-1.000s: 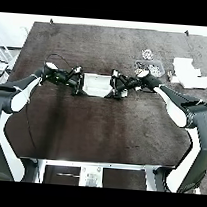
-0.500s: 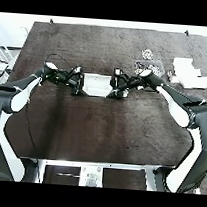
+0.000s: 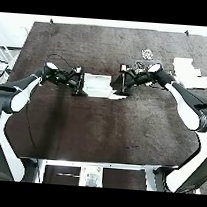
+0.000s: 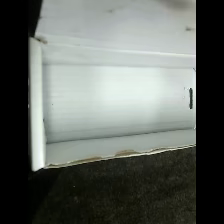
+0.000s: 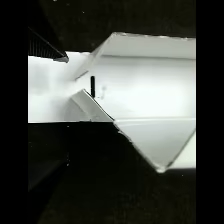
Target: Fold the box and place the chain.
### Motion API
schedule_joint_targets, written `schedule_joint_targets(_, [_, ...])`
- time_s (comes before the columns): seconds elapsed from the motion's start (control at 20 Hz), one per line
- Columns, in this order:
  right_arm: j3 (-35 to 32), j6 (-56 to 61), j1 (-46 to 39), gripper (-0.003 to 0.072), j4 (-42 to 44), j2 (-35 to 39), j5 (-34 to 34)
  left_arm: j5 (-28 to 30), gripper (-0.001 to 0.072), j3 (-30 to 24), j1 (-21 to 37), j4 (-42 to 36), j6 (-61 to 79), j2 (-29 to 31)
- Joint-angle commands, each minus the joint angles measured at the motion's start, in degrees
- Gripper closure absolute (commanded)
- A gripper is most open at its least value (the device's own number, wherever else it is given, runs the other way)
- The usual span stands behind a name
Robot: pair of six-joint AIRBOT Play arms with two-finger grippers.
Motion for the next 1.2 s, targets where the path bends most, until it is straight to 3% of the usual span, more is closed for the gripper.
schedule_joint_targets(0.0, [0.04,3.5,-1.44,-0.0034,-2.82,2.86,3.23,0.2,0.0234,0.0,0.04,-0.11,-0.04,0.02])
schedule_joint_targets(0.1, [0.02,6.34,-1.38,-0.0034,0.28,4.2,6.49,0.22,0.0234,0.0,0.04,-0.11,-0.04,0.02])
schedule_joint_targets(0.15, [0.04,6.93,-1.18,0.021,3.21,4.39,8.76,0.26,0.0234,0.0,0.04,-0.11,-0.04,0.02])
schedule_joint_targets(0.2, [0.02,6.91,-0.83,0.0583,5.92,4.37,10.95,0.24,0.0234,0.0,0.04,-0.11,-0.04,0.02])
schedule_joint_targets(0.25, [0.0,6.97,-0.13,0.0674,8.11,4.33,11.67,0.24,0.0234,0.0,0.04,-0.11,-0.07,0.02])
schedule_joint_targets(0.4, [-0.02,7.13,2.43,0.0675,13.07,4.31,8.83,0.26,0.0234,0.0,0.04,-0.13,-0.04,0.02])
schedule_joint_targets(0.6, [0.0,13.25,3.67,0.0676,14.67,3.41,-4.13,0.26,0.0234,0.0,0.04,-0.09,-0.04,0.02])
schedule_joint_targets(0.85, [0.02,16.59,3.67,0.0677,15.19,-0.61,-13.73,0.15,0.0234,0.0,0.04,0.39,-0.07,0.02])
schedule_joint_targets(1.15, [0.04,16.55,3.74,0.0676,16.26,-3.41,-14.97,0.17,0.0234,0.0,0.04,0.28,-0.07,0.02])
